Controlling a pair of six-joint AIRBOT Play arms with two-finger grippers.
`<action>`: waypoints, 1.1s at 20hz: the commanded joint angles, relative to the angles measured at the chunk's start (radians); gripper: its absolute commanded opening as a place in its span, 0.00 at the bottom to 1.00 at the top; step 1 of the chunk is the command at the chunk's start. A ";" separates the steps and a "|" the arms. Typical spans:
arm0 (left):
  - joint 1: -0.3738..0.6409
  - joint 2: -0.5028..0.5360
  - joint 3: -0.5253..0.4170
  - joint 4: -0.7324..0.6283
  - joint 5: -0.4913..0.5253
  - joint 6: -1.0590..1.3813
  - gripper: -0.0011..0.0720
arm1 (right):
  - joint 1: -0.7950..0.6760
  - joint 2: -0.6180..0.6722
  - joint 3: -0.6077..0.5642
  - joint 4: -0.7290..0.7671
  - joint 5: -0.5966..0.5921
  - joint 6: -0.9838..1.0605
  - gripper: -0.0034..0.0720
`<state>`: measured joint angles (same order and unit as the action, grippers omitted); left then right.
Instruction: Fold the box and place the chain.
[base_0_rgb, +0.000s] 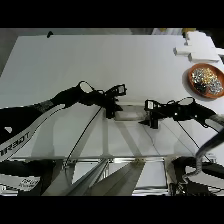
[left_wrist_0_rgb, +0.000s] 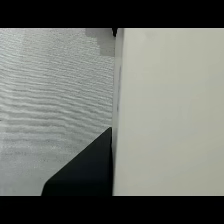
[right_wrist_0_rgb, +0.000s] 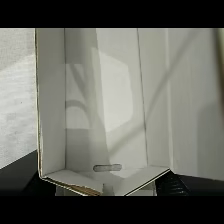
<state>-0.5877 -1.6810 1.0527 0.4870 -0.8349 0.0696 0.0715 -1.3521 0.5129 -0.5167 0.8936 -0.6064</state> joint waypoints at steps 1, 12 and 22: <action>0.000 0.000 0.001 0.000 0.000 0.000 0.03 | -0.007 -0.001 0.000 0.001 -0.002 0.006 0.71; 0.000 0.000 0.001 0.000 0.000 0.000 0.03 | -0.007 0.000 0.000 0.029 0.016 0.006 0.95; 0.000 0.000 0.001 0.000 0.000 0.000 0.03 | -0.012 0.008 0.000 0.049 0.008 0.003 0.99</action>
<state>-0.5877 -1.6814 1.0527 0.4862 -0.8341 0.0692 0.0628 -1.3483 0.5121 -0.4824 0.9096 -0.6029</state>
